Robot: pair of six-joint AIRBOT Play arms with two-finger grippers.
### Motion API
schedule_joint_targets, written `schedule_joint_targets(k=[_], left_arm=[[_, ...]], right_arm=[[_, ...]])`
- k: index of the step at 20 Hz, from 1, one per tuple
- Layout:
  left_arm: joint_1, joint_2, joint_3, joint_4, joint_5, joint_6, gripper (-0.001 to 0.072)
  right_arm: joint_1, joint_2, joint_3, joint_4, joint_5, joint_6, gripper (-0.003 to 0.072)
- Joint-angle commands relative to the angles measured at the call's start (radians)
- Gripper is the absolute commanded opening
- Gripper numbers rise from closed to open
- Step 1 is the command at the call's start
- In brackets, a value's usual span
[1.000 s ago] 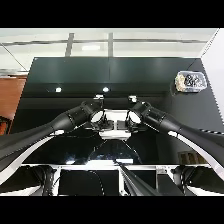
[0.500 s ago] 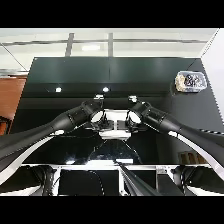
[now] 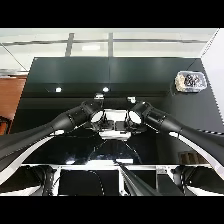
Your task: Fold the box and place the chain.
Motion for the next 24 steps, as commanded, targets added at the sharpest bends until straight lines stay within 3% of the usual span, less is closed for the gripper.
schedule_joint_targets(k=[1, 5, 8, 11, 13, 15, 17, 18, 19, 22, 24], left_arm=[[0.0, 0.0, 0.001, -0.001, -0.003, -0.001, 0.0031], [0.0, 0.0, 0.001, -0.001, -0.003, -0.001, 0.0031], [0.0, 0.0, 0.001, -0.001, -0.003, -0.001, 0.0031], [0.0, 0.0, 0.001, -0.001, -0.003, -0.001, 0.003], [0.0, 0.0, 0.001, -0.001, -0.003, -0.001, 0.003], [0.0, 0.0, 0.001, -0.001, -0.003, -0.001, 0.0031], [0.0, 0.0, 0.001, -0.001, -0.003, -0.001, 0.0031], [0.0, 0.0, 0.001, 0.0, -0.003, -0.001, 0.0031], [0.0, 0.0, 0.001, -0.001, -0.003, -0.001, 0.003], [0.0, 0.0, 0.001, -0.001, -0.003, -0.001, 0.0031], [0.0, 0.0, 0.001, -0.001, -0.003, -0.001, 0.0031]], right_arm=[[0.0, 0.032, 0.001, -0.023, 0.003, -0.014, 0.0416], [0.001, 0.161, 0.001, -0.064, 0.091, -0.058, 0.0416], [0.0, 0.323, 0.001, -0.176, 0.127, -0.059, 0.0415], [0.0, 0.46, 0.0, -0.483, 0.207, -0.096, 0.0416], [-0.026, 0.477, -0.001, -0.719, 0.292, -0.128, 0.0416], [-0.122, 0.476, -0.026, -0.854, 0.235, -0.132, 0.0415], [-0.281, 0.473, -0.069, -0.847, 0.04, -0.091, 0.0417], [-0.383, 0.461, -0.093, -0.827, -0.081, -0.035, 0.0544], [-0.483, 0.436, -0.106, -0.778, -0.192, -0.023, 0.072], [-0.789, 0.275, -0.079, -0.432, -0.46, -0.076, 0.072], [-0.943, 0.139, 0.037, -0.153, -0.448, -0.093, 0.072]])
